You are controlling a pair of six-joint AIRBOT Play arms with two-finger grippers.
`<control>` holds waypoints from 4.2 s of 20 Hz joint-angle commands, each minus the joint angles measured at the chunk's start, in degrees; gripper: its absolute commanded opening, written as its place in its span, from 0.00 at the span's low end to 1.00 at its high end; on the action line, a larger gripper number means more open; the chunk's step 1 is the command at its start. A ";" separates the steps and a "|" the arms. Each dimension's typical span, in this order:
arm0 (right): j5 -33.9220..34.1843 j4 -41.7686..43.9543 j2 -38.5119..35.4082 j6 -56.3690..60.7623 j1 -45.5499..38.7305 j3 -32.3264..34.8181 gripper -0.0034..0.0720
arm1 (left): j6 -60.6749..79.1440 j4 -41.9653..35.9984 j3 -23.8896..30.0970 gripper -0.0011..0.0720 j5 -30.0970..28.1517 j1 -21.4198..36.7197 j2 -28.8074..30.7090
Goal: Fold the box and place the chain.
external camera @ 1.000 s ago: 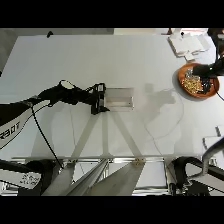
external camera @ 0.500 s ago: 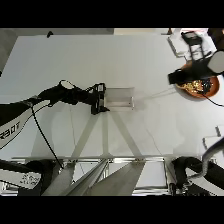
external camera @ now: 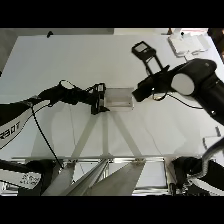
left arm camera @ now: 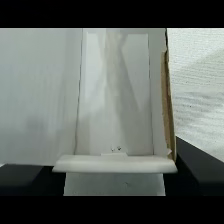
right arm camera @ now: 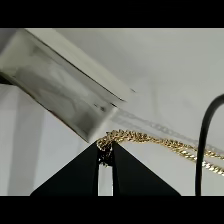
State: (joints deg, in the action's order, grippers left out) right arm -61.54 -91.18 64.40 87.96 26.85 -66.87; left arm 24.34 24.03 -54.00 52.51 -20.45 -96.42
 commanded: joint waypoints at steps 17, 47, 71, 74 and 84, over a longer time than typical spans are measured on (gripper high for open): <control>13.40 3.41 13.07 0.98 6.25 0.02 0.05 | 0.02 0.02 -0.04 0.25 0.00 0.00 0.02; 6.21 1.01 11.78 13.20 -54.42 -0.04 0.80 | 0.02 0.02 -0.04 0.25 0.00 0.00 0.02; 10.40 17.42 32.37 13.20 -54.64 -7.28 0.05 | 0.02 0.02 -0.04 0.25 -0.02 0.00 0.02; 10.27 17.68 27.87 8.85 -54.64 -7.30 0.05 | 0.02 0.02 -0.04 0.25 -0.02 0.00 0.02; -5.31 17.44 10.21 -5.49 -54.64 -7.28 0.05 | 0.02 0.02 -0.04 0.25 0.00 0.00 0.02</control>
State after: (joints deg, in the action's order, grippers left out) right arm -59.33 -73.73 78.61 88.05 -27.77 -74.13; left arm 24.36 24.05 -54.00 52.53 -20.45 -96.42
